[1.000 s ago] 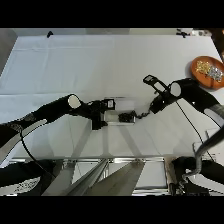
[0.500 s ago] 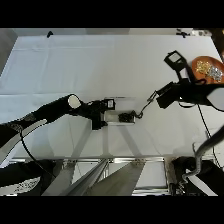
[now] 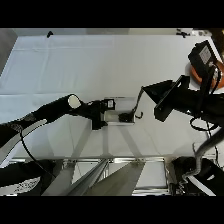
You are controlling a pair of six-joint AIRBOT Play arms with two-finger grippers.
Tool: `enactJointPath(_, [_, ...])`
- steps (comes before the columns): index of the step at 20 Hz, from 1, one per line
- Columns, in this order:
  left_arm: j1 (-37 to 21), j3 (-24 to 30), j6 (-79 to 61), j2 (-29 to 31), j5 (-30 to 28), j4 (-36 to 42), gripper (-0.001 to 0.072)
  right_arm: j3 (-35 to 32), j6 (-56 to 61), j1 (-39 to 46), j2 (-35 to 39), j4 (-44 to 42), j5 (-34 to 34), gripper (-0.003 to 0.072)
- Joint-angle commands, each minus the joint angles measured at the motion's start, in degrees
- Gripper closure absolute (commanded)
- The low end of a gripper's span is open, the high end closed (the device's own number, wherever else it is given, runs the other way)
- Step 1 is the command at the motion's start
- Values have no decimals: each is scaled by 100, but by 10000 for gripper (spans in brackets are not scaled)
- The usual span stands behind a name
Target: Fold the box and place the chain.
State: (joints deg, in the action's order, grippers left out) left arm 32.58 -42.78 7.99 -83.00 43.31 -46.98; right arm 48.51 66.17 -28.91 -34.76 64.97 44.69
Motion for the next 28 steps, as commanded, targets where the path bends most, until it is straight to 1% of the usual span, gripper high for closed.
enactJointPath(1, [2, 2, -2, 4, -2, -2, 575, 4, 181, -308, -42, -229, -225, 677])
enactJointPath(4, [2, 2, -2, 4, 0, -2, 574, 2, 387, -595, -570, -190, 162, 678])
enactJointPath(6, [2, 2, -2, 4, -2, -2, 575, 2, 387, -793, -1064, -184, 153, 677])
enactJointPath(10, [2, 2, -2, 4, 0, -2, 575, 2, 455, -822, -1871, -111, 289, 676])
enactJointPath(11, [2, 2, -2, 4, -2, -2, 575, 2, 494, -822, -1993, -37, 367, 648])
enactJointPath(12, [2, 2, -2, 4, 0, -2, 575, 2, 621, -822, -2068, 105, 444, 543])
enactJointPath(13, [2, 2, -2, 4, 0, -2, 574, 2, 654, -809, -2085, 302, 522, 473])
enactJointPath(17, [2, 2, -2, 4, 0, -2, 575, 2, 629, -501, -2068, 625, 935, 470])
enactJointPath(21, [2, 2, -2, 4, -2, -2, 575, 2, -2, 28, -2074, 1161, 1871, 471])
enactJointPath(23, [2, 2, -2, 4, 0, -2, 575, -11, -295, 245, -2074, 1598, 2225, 471])
enactJointPath(24, [2, 2, -2, 4, 0, -2, 575, -68, -507, 319, -2074, 1727, 2234, 471])
enactJointPath(25, [2, 2, -2, 4, -2, -2, 574, -177, -817, 376, -2090, 1731, 2052, 472])
enactJointPath(26, [2, 2, -2, 4, 0, -2, 575, -350, -1113, 422, -2151, 1705, 1700, 472])
enactJointPath(28, [2, 2, -2, 4, 0, -2, 574, -632, -1720, 420, -2411, 1705, 1322, 472])
